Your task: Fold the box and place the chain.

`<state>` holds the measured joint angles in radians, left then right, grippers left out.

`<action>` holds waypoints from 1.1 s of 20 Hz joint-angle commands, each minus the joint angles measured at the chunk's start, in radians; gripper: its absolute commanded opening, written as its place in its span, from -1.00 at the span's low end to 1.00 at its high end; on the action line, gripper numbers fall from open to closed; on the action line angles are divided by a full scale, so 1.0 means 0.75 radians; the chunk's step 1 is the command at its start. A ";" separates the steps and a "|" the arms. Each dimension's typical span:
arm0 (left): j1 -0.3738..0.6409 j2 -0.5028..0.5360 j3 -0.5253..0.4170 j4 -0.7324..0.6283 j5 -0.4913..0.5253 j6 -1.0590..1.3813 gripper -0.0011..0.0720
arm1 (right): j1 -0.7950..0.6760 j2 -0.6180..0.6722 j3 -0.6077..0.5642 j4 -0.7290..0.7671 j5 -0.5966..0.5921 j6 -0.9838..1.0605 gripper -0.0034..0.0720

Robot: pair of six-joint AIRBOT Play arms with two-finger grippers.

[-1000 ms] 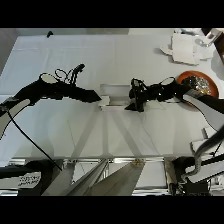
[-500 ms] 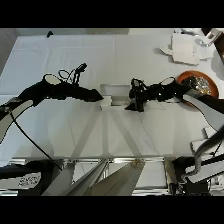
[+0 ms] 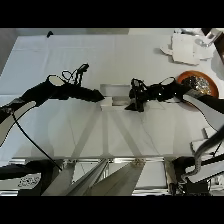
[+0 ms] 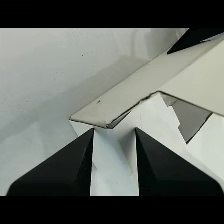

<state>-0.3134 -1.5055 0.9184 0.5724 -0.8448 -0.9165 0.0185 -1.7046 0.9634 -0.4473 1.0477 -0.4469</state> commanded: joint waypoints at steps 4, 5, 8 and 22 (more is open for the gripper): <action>-0.026 -0.002 -0.001 0.007 0.073 -0.010 -0.16 | 0.000 -0.001 0.001 0.001 0.000 0.001 0.47; -0.028 -0.002 -0.001 0.006 0.085 -0.010 -0.16 | 0.000 -0.001 0.001 0.001 0.000 0.001 0.47; -0.028 -0.001 -0.001 0.007 0.092 -0.010 -0.17 | 0.000 -0.001 0.001 0.001 0.000 0.001 0.47; -0.023 0.042 0.000 0.095 0.042 -0.011 -0.16 | 0.000 -0.001 0.001 0.001 0.000 0.001 0.47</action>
<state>-0.3317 -1.4776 0.9180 0.6373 -0.8093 -0.9237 0.0185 -1.7046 0.9634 -0.4469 1.0477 -0.4465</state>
